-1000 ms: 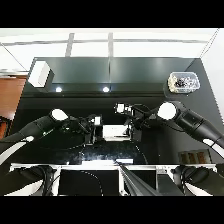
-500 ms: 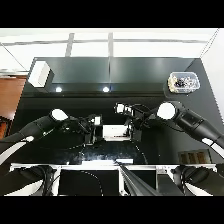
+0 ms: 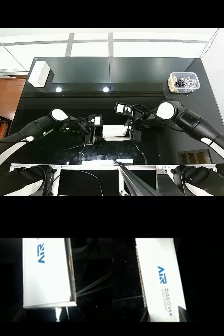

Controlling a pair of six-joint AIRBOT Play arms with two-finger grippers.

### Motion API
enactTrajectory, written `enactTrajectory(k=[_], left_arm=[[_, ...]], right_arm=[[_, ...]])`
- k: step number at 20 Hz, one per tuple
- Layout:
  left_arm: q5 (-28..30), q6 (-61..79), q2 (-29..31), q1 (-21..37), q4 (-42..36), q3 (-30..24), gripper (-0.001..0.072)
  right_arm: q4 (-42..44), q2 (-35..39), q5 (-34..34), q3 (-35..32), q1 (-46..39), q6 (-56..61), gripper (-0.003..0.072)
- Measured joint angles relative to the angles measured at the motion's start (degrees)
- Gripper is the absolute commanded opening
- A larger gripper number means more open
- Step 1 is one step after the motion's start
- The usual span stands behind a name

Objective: Fold the box and place the chain.

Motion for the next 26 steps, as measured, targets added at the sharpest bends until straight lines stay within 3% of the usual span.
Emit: enactTrajectory(k=[26], left_arm=[[-0.09, 0.02, 0.00, 0.00, 0.02, 0.00, 0.0467]], right_arm=[[-0.13, -0.24, 1.62, 0.00, 0.00, 0.90, 0.0412]])
